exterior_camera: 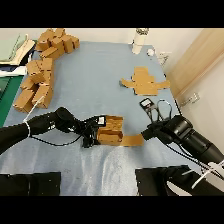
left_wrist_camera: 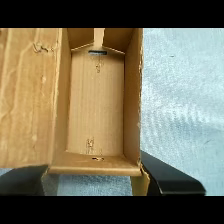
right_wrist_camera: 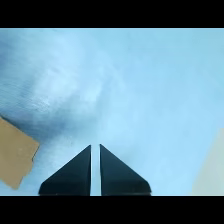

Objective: Fold the box.

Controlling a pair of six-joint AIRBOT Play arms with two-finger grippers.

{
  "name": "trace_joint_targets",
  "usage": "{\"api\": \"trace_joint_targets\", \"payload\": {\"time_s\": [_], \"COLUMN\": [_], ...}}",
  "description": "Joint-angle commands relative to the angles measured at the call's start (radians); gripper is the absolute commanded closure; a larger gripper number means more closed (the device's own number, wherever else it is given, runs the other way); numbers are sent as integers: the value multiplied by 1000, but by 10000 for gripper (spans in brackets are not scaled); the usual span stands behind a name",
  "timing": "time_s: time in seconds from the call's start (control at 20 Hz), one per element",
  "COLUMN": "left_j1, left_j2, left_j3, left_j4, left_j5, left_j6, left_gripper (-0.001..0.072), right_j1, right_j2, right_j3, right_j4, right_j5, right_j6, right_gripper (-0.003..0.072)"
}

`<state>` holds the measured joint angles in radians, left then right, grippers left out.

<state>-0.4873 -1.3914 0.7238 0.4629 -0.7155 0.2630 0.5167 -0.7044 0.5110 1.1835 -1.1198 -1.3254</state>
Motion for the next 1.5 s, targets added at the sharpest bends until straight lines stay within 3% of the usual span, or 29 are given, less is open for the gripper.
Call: {"api": "trace_joint_targets", "payload": {"time_s": [0.0, 0.1, 0.3, 0.4, 0.55, 0.95, 1.25, 1.45], "left_j1": [1, 1, 1, 1, 1, 3, 3, 3], "left_j2": [0, 0, 0, 0, 0, 0, 0, 0], "left_j3": [0, 0, 0, 0, 0, 0, 0, 0], "left_j4": [0, -14, -16, -16, -14, 38, 39, 39], "left_j5": [1, 40, 35, 35, 27, 28, 36, 36], "left_j6": [1, 1, 1, 1, -2, -28, -28, -51], "left_gripper": [181, 181, 181, 181, 181, 181, 181, 181], "right_j1": [-89, -113, -112, -112, -112, -112, -112, -112], "right_j2": [-23, -68, -162, -193, -213, -206, -206, -206], "right_j3": [-5, -17, -22, -22, -22, -22, -23, -23], "right_j4": [211, 330, 433, 488, 499, 410, 641, 656], "right_j5": [-88, -66, 3, 58, 121, 109, 215, 214], "right_j6": [200, 199, 194, 162, 163, 165, 46, 40], "right_gripper": [605, 605, 606, 682, 682, 682, 682, 682]}}
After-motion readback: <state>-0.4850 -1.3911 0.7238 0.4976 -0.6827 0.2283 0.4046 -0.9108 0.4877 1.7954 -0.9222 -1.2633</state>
